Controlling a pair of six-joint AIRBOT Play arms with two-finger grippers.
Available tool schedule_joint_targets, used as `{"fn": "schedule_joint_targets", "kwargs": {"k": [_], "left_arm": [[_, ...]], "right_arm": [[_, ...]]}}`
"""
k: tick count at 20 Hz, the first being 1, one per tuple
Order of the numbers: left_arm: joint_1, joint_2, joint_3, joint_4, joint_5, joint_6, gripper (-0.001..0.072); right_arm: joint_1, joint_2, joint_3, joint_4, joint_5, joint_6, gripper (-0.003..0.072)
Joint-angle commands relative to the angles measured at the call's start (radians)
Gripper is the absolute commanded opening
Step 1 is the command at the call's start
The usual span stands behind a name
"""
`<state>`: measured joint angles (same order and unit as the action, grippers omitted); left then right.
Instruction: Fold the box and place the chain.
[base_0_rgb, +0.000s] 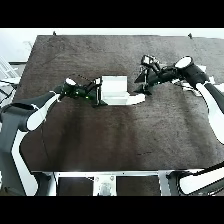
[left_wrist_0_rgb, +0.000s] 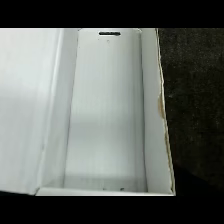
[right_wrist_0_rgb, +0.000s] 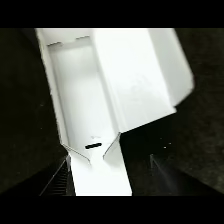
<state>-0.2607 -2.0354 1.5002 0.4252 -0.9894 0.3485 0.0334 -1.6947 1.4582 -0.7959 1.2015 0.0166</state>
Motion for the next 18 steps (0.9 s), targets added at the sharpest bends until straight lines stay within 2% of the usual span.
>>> {"fn": "schedule_joint_targets", "kwargs": {"k": [1, 4, 7, 12, 13, 14, 18], "left_arm": [[0.0, 0.0, 0.0, 0.0, 0.003, 0.0, 0.031], [0.0, 0.0, 0.0, 0.0, 0.002, 0.0, 0.031], [0.0, 0.0, 0.0, 0.0, 0.002, 0.0, 0.031], [0.0, 0.0, 0.0, 0.0, 0.002, 0.0, 0.031], [0.0, 0.0, 0.0, 0.0, 0.002, 0.0, 0.031], [0.0, 0.0, 0.0, 0.0, 0.003, 0.0, 0.031], [0.0, 0.0, 0.0, 0.0, 0.002, 0.0, 0.031]], "right_arm": [[0.009, -0.038, -0.036, -0.017, -0.007, -0.067, 0.057], [0.03, -0.075, -0.035, -0.017, -0.02, -0.108, 0.0569], [0.043, -0.102, -0.035, -0.021, -0.105, -0.108, 0.0569], [0.06, -0.108, -0.035, -0.028, -0.111, -0.134, 0.0558], [0.065, -0.108, -0.035, -0.028, -0.112, -0.151, 0.0498], [0.072, -0.108, -0.035, -0.027, -0.113, -0.169, 0.036], [0.104, -0.108, -0.036, -0.025, -0.117, -0.185, 0.0329]]}}
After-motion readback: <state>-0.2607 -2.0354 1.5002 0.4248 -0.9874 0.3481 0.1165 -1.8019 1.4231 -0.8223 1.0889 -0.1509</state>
